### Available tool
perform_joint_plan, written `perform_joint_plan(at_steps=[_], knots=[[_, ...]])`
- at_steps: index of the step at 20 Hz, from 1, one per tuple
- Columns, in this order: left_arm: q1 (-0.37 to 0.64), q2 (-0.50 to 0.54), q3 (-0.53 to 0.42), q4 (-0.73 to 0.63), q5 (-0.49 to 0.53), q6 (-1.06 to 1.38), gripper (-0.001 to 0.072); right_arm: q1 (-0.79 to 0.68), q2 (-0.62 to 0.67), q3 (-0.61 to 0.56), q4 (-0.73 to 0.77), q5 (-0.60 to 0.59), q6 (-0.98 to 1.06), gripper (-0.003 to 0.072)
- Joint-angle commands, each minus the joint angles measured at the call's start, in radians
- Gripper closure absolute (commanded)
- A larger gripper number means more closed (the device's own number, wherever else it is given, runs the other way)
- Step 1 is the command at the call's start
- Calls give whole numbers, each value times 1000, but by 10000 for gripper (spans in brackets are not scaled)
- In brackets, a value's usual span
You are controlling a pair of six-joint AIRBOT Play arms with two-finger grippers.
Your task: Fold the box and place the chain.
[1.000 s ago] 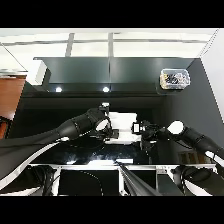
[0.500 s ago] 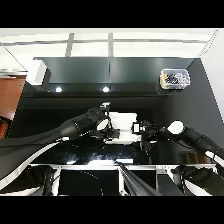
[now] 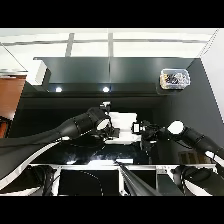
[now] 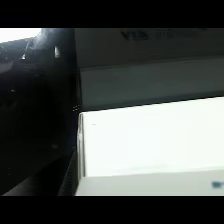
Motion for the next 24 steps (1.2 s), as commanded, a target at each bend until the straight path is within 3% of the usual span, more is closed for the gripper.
perform_joint_plan(at_steps=[1,5,6,8,9,11,12,20,21,23,24], knots=[[3,0,7,21,-29,-1,332,0,-1,0,0,0,0,204],[2,-4,7,20,-27,-49,336,0,-1,0,0,0,0,204],[3,-7,7,20,-27,-68,381,0,-1,0,0,0,0,204],[2,-11,7,20,-28,-73,558,0,-1,0,0,0,0,204],[2,-11,7,19,-28,-74,569,0,-1,0,0,0,0,204],[2,-11,7,19,-26,-74,676,0,-1,0,0,0,0,204],[1,-11,7,19,-23,-74,685,0,-1,0,0,0,0,204],[1,-11,7,19,-29,-76,681,0,-1,0,0,0,0,204],[1,-11,7,19,-28,-76,642,0,-1,0,0,0,0,204],[1,-11,7,19,-29,-76,413,0,-1,0,0,0,0,204],[1,-11,7,20,-31,-76,394,0,-1,0,0,0,0,204]])
